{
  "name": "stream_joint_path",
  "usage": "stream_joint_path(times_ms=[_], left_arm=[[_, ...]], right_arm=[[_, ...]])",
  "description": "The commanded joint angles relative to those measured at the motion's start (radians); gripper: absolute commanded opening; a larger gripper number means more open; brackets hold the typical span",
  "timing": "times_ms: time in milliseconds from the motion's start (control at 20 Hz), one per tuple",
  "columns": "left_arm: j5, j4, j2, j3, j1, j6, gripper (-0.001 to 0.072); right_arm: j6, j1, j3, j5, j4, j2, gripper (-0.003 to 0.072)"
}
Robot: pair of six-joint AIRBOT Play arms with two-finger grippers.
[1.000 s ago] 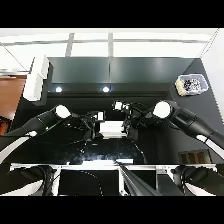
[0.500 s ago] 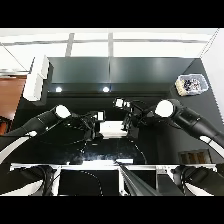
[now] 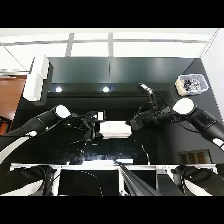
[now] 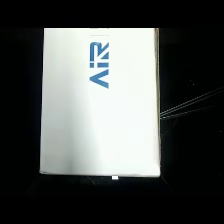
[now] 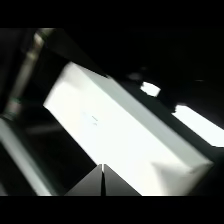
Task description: Fold the box and place the chain.
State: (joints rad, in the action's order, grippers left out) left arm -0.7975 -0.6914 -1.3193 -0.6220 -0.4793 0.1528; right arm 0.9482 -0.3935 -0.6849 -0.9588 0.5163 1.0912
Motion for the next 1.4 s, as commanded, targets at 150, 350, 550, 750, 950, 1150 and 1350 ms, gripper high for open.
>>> stream_joint_path(times_ms=[150, 350, 550, 750, 950, 1150, 1350], left_arm=[[0.000, 0.000, 0.000, 0.000, 0.001, 0.000, 0.0332], [0.000, 0.000, 0.000, 0.000, 0.001, 0.000, 0.0332], [0.000, 0.000, 0.000, 0.000, 0.001, 0.000, 0.0332], [0.000, 0.000, 0.000, 0.000, 0.001, 0.000, 0.0332], [0.000, 0.000, 0.000, 0.000, 0.001, 0.000, 0.0332], [-0.001, 0.001, 0.000, 0.000, 0.001, 0.000, 0.0332], [-0.016, 0.000, 0.002, 0.000, 0.001, -0.030, 0.0333]], right_arm=[[-0.018, -0.033, 0.069, 0.003, -0.360, 0.124, 0.0018], [-0.008, -0.033, 0.069, 0.051, -0.298, 0.182, 0.0018], [0.016, -0.041, 0.069, 0.074, -0.246, 0.198, 0.0018], [0.066, -0.045, 0.069, 0.106, -0.172, 0.199, 0.0018], [0.067, -0.074, 0.069, 0.139, -0.160, 0.199, 0.0018], [0.026, -0.069, 0.056, 0.076, -0.160, 0.183, 0.0018], [0.020, 0.064, 0.001, -0.131, -0.159, 0.065, 0.0018]])
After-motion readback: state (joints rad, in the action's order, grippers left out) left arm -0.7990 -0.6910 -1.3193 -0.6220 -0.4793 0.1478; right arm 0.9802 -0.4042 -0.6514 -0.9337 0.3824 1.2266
